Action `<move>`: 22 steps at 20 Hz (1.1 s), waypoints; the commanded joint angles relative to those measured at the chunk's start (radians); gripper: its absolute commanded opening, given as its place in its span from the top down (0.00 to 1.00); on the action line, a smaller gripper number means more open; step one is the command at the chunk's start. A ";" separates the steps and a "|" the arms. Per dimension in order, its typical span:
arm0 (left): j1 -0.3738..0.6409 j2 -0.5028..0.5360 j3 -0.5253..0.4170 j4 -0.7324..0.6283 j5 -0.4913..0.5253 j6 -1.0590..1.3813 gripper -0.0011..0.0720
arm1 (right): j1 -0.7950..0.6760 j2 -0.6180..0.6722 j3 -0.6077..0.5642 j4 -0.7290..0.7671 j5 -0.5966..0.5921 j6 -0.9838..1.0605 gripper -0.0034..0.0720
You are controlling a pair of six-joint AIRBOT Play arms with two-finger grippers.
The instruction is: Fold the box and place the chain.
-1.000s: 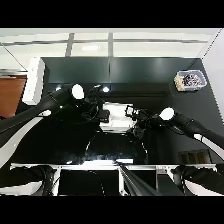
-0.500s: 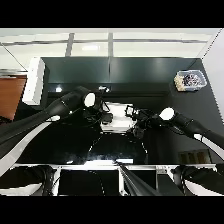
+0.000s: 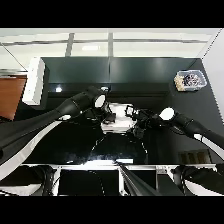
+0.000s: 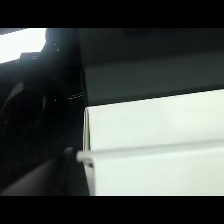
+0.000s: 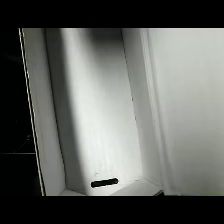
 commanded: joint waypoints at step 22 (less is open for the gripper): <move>-0.005 -0.029 0.005 -0.010 -0.019 -0.071 0.41 | 0.000 0.000 0.000 0.000 0.001 0.000 0.93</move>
